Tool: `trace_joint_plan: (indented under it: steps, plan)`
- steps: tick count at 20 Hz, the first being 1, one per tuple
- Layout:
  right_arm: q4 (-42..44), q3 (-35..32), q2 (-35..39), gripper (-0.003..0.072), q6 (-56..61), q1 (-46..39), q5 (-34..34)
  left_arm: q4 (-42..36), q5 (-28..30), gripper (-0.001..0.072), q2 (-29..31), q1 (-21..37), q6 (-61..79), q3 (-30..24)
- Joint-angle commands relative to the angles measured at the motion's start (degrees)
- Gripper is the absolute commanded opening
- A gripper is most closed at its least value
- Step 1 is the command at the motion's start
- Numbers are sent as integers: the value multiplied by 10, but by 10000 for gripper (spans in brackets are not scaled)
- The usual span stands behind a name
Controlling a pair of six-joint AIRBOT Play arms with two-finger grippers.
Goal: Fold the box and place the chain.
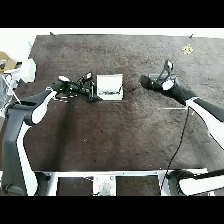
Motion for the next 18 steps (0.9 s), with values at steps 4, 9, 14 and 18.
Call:
trace_joint_plan:
  steps: [4,9,14,18]
  plan:
    - [0,16,191,0,-64,156,-81,0,0,288,0,0,0,0]
    - [-15,54,161,0,-63,250,-119,0,0,287,0,0,0,0]
    - [-15,-12,85,12,-24,245,-83,0,0,287,0,0,0,0]
    - [-43,-39,80,316,-23,198,-9,0,0,287,0,0,0,0]
